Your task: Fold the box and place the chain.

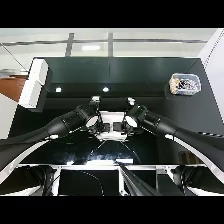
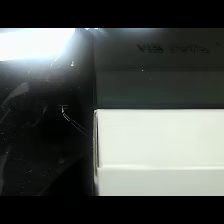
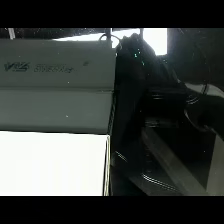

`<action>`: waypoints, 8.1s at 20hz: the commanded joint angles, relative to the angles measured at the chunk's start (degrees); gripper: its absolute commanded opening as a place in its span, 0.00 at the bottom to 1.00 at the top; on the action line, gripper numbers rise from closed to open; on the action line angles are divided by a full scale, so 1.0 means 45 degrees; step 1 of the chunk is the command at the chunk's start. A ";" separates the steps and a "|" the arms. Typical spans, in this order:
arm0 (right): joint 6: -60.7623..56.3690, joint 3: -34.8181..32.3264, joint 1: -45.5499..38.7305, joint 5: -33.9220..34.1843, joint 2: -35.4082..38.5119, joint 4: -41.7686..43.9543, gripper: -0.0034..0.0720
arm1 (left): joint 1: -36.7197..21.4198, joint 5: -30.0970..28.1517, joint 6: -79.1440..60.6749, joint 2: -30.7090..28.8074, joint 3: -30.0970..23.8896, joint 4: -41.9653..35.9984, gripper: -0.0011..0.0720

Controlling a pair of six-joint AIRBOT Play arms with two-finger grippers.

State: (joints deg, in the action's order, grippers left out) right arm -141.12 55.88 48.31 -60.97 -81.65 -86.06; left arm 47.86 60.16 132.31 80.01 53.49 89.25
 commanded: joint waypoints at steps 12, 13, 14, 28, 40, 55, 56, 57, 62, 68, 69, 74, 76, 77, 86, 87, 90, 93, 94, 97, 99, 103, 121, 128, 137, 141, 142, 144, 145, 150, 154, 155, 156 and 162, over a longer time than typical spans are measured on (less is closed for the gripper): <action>-0.0029 0.0068 0.0005 0.0233 -0.0010 0.0063 0.22 | -0.0010 0.0024 -0.0010 0.0010 0.0000 0.0010 0.05; -0.0034 0.0063 0.0005 0.0233 -0.0010 0.0063 0.20 | -0.0010 0.0024 -0.0010 0.0010 0.0000 0.0010 0.05; -0.0029 0.0063 0.0005 0.0228 -0.0010 0.0063 0.11 | -0.0010 0.0024 -0.0010 0.0010 0.0000 0.0010 0.05; 0.1447 0.0102 -0.0141 -0.0223 0.0408 -0.0039 0.56 | -0.0005 0.0019 -0.0010 0.0010 0.0000 0.0005 0.05; 0.3803 0.0121 -0.2273 -0.2069 0.4624 -0.0986 0.56 | -0.0010 0.0024 -0.0010 0.0010 0.0000 0.0010 0.05; 0.4449 -0.0782 -1.1215 0.4692 0.3531 -0.5537 0.99 | -0.0010 0.0019 -0.0010 0.0010 0.0000 0.0010 0.05; 0.4449 -0.0418 -1.1812 0.4852 0.2880 -0.4770 0.99 | -0.0010 0.0019 -0.0010 0.0010 0.0000 0.0010 0.05; 0.4454 0.0102 -1.2361 0.4775 0.2103 -0.3983 0.99 | -0.0010 0.0019 -0.0010 0.0010 0.0000 0.0010 0.05; 0.4760 0.2905 -1.3454 0.3691 -0.0782 -0.2871 0.99 | -0.0010 0.0005 -0.0010 0.0015 0.0000 0.0015 0.05; 0.4750 0.4979 -1.3687 0.2725 -0.2832 -0.2837 0.83 | -0.0010 -0.0019 -0.0010 0.0015 0.0000 0.0015 0.05; 0.4741 0.5178 -1.3746 0.2603 -0.3109 -0.2827 0.83 | -0.0010 -0.0015 -0.0010 0.0015 0.0000 0.0019 0.05; 0.4415 0.5493 -1.4202 0.2778 -0.3925 -0.2273 0.83 | -0.0010 0.0029 -0.0010 0.0015 0.0000 0.0010 0.05; 0.4415 0.5493 -1.4260 0.2977 -0.4182 -0.2098 0.83 | -0.0005 0.0034 -0.0010 0.0015 0.0000 0.0000 0.05; 0.4420 0.5493 -1.4260 0.3084 -0.4284 -0.2011 0.83 | -0.0005 0.0034 -0.0010 0.0015 0.0000 0.0005 0.05; 0.6091 0.6955 -1.4285 0.1355 -0.4303 -0.0748 0.10 | -0.0010 0.0034 -0.0010 0.0015 0.0000 0.0005 0.05; 0.6513 0.7388 -1.4299 0.0860 -0.4187 -0.0724 0.10 | -0.0005 0.0034 -0.0010 0.0015 0.0000 0.0005 0.05; 0.7728 0.8762 -1.4372 -0.0248 -0.3653 -0.0466 0.10 | -0.0005 0.0034 -0.0010 0.0015 0.0000 0.0005 0.05; 0.8922 1.0132 -1.4416 -0.0680 -0.2710 0.0525 0.10 | -0.0010 0.0034 -0.0010 0.0015 0.0000 0.0005 0.05; 0.9471 1.0477 -1.4416 -0.0733 -0.2331 0.1001 0.10 | -0.0010 0.0024 -0.0010 0.0015 0.0000 0.0010 0.05; 1.0482 1.1123 -1.4411 -0.0758 -0.0850 0.2045 0.10 | -0.0010 0.0019 -0.0010 0.0015 0.0000 0.0010 0.05; 1.1050 1.1400 -1.4411 -0.0801 0.0204 0.2244 0.10 | -0.0010 0.0015 -0.0010 0.0015 0.0000 0.0005 0.05; 1.1895 1.1570 -1.4416 -0.0685 0.2302 0.2433 0.10 | -0.0010 0.0019 -0.0010 0.0015 0.0000 0.0005 0.05; 1.4698 0.9379 -1.0137 -0.6295 0.5304 0.5513 0.10 | -0.0010 -0.0019 -0.0010 0.0015 0.0000 0.0010 0.05; 1.4843 0.7543 -0.9452 -0.6751 0.5304 0.7101 0.10 | -0.0010 -0.0029 -0.0010 0.0015 0.0000 0.0010 0.05; 1.5460 0.5751 -0.7655 -0.5659 0.5299 1.0860 0.10 | -0.0010 -0.0554 -0.0010 0.0015 0.0000 0.0005 0.05; 1.5460 0.5702 -0.7014 -0.4983 0.5260 1.1166 0.10 | -0.0010 -0.0656 -0.0010 0.0015 0.0000 0.0010 0.05; 1.5460 0.5659 -0.6853 -0.4833 0.5246 1.1113 0.10 | -0.0010 -0.0651 -0.0010 0.0015 0.0000 0.0010 0.05; 1.5460 0.5576 -0.6635 -0.4498 0.5241 1.0768 0.10 | -0.0010 -0.0651 -0.0010 0.0015 0.0000 0.0005 0.05; 1.5455 0.5561 -0.6635 -0.4367 0.5241 1.0637 0.10 | -0.0010 -0.0651 -0.0010 0.0015 0.0000 0.0010 0.05; 1.5460 0.5561 -0.6635 -0.4070 0.5241 1.0598 0.10 | -0.0010 -0.0602 -0.0010 0.0015 0.0000 -0.0015 0.05; 1.5460 0.5561 -0.6635 -0.4075 0.5241 1.0603 0.10 | -0.0010 -0.0646 -0.0015 0.0015 0.0000 -0.0044 0.05; 1.5460 0.5561 -0.6635 -0.4080 0.5241 1.0608 0.10 | -0.0010 -0.0627 -0.0010 0.0015 0.0000 -0.0044 0.05; 1.5460 0.5561 -0.6635 -0.4080 0.5241 1.0695 0.10 | -0.0010 -0.0583 -0.0010 0.0015 0.0000 -0.0044 0.05; 1.5460 0.5561 -0.6635 -0.4085 0.5241 1.1608 0.10 | -0.0010 -0.0481 -0.0010 0.0015 0.0000 -0.0039 0.05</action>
State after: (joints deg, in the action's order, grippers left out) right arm -71.53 80.93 18.44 -79.40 -58.04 -35.97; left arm 47.86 57.52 132.29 80.03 53.52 89.10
